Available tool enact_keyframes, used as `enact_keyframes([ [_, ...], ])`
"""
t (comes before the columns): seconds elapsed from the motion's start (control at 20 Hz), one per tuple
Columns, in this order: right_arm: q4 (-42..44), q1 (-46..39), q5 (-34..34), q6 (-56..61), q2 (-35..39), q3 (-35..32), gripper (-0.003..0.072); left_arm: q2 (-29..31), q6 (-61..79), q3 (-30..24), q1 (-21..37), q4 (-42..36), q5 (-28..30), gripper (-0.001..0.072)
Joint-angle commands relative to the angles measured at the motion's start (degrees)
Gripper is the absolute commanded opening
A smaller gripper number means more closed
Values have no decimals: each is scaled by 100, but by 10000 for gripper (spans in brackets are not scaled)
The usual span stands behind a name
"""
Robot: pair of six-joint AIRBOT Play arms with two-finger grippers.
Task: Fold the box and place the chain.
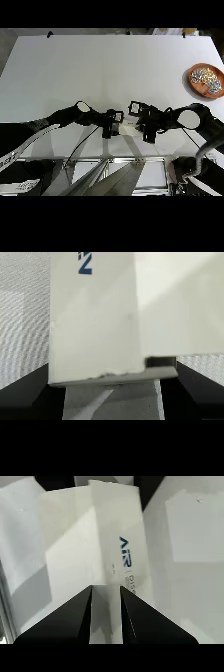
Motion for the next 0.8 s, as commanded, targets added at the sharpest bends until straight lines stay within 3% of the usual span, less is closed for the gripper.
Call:
enact_keyframes([
  [0.0,-72,144,7,-90,61,-46,276,2,0,0,0,0,0,314],
  [0.4,-660,144,-166,-15,61,-50,286,2,2,0,0,0,0,314],
  [0.55,-662,144,-326,-17,61,-166,146,0,2,0,0,-2,0,314],
  [0.75,-658,144,-485,-15,61,-350,116,2,2,0,0,0,0,314],
])
